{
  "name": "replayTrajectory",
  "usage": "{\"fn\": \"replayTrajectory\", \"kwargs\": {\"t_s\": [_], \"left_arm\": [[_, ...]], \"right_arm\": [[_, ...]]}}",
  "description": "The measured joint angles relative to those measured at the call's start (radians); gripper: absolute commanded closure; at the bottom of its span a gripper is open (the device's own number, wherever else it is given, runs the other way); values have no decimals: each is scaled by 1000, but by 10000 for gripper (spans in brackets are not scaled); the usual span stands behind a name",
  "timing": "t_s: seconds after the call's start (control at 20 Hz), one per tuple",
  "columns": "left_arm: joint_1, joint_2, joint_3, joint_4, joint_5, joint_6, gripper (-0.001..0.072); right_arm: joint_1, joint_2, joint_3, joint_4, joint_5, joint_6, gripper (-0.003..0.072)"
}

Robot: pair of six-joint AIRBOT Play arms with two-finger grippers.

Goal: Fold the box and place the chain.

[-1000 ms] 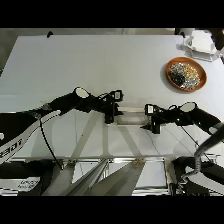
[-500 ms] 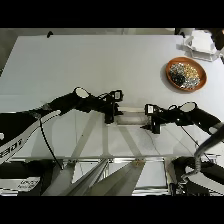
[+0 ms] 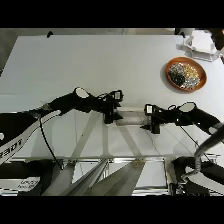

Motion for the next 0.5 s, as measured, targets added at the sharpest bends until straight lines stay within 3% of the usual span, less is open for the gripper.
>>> {"fn": "replayTrajectory", "kwargs": {"t_s": [0.2, 0.4, 0.45, 0.5], "left_arm": [[22, 82, 0, 71, -31, -124, 199], [65, 196, 0, 304, -95, -368, 201], [78, 222, 0, 360, -116, -431, 225], [91, 249, 0, 410, -143, -495, 320]], "right_arm": [[0, 0, 0, 0, 1, 2, 281], [0, 0, 0, -1, 2, 3, 281], [0, 0, 0, -1, 2, 3, 281], [0, 0, 0, -1, 2, 3, 281]]}}
